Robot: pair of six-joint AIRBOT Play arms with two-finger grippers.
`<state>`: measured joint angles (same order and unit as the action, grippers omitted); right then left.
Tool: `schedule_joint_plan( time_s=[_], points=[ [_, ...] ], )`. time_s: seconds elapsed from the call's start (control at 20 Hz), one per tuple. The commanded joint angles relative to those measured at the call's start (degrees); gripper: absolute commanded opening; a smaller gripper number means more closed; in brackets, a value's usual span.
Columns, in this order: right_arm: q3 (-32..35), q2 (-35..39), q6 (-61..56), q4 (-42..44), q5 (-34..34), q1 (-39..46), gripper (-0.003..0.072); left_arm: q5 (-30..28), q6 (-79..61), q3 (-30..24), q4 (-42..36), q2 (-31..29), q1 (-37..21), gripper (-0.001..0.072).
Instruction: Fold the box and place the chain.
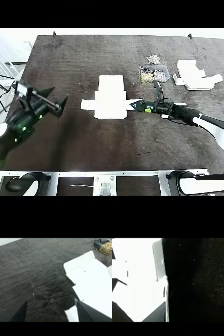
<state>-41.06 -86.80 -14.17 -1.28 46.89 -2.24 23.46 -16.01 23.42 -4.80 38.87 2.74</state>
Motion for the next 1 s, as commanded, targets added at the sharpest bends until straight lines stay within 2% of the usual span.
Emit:
schedule_joint_plan(
  time_s=[0.0,0.1,0.15,0.25,0.45,0.65,0.8,0.95],
  points=[
    [0.9,0.0,2.3,3.4,-0.5,-1.4,0.0005,2.4,3.8,8.2,0.5,11.7,0.0,0.0546],
    [0.9,0.0,4.1,4.5,-1.6,-2.3,0.0004,6.4,7.1,13.6,3.5,19.2,0.0,0.0535],
    [0.9,0.0,4.2,4.6,-1.7,-2.2,0.0005,8.7,10.6,17.1,7.5,23.1,0.0,0.0538],
    [0.9,0.0,4.2,4.5,-1.7,-2.2,0.0005,13.6,20.3,24.4,16.5,30.7,-0.1,0.0616],
    [0.9,0.0,4.6,4.8,-1.9,-2.2,0.0005,27.3,35.6,39.8,29.8,44.9,0.0,0.0616],
    [0.9,0.0,5.0,4.7,-1.9,-2.2,0.0006,42.3,45.7,55.8,35.4,58.2,0.0,0.0614],
    [0.9,0.0,5.3,4.8,-1.9,-2.2,0.0006,48.6,52.9,67.1,39.8,66.1,0.5,0.0614],
    [0.9,0.0,5.3,4.8,-1.9,-2.2,0.0007,53.3,57.1,75.3,42.8,72.0,2.1,0.0615]
  ],
)
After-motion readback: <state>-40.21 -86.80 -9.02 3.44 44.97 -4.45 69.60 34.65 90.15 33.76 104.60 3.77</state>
